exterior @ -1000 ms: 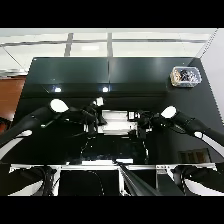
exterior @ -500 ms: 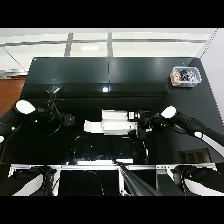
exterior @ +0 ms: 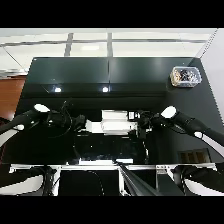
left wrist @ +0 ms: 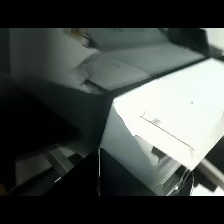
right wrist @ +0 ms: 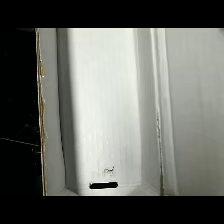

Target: Fold the box and place the chain.

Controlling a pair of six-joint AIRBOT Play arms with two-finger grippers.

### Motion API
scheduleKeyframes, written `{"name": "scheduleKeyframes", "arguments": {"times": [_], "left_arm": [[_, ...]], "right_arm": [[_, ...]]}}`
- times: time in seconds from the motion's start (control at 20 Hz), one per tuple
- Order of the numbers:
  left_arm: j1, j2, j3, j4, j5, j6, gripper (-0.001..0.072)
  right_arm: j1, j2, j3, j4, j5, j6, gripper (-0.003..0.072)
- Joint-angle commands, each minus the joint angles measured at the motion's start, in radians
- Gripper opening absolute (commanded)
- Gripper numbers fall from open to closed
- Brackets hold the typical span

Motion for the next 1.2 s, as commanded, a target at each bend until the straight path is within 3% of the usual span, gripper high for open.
{"name": "scheduleKeyframes", "arguments": {"times": [0.0,0.1,0.15,0.25,0.3,0.5,0.7,0.75,1.1,1.15], "left_arm": [[-0.030,-0.047,0.064,-0.032,-0.082,0.111,0.0026],[-0.016,-0.047,0.099,-0.031,-0.138,0.124,0.0030],[-0.014,-0.047,0.113,-0.032,-0.166,0.124,0.0119],[-0.021,-0.047,0.133,-0.031,-0.208,0.123,0.0584],[-0.028,-0.047,0.139,-0.032,-0.209,0.119,0.0608],[-0.119,-0.047,0.170,-0.006,-0.141,0.046,0.0600],[-0.220,-0.047,0.254,0.115,-0.112,-0.091,0.0537],[-0.239,-0.047,0.275,0.158,-0.108,-0.149,0.0490],[-0.369,-0.040,0.359,0.327,-0.020,-0.429,0.0485],[-0.392,-0.040,0.372,0.371,-0.021,-0.471,0.0449]], "right_arm": [[0.001,-0.001,0.000,0.000,0.001,0.000,0.0057],[0.000,-0.001,0.000,0.000,0.000,0.000,0.0057],[0.000,-0.001,0.000,0.000,0.000,0.000,0.0057],[0.000,-0.001,0.000,0.000,0.000,0.000,0.0057],[0.000,-0.001,0.000,0.000,0.000,0.000,0.0058],[0.001,-0.001,0.000,0.000,0.000,0.000,0.0057],[0.001,-0.001,0.000,0.000,0.000,0.000,0.0057],[0.000,-0.001,0.000,0.000,0.000,0.000,0.0057],[0.000,-0.001,0.000,0.000,0.000,0.000,0.0057],[0.000,-0.001,0.000,0.000,0.000,0.000,0.0057]]}}
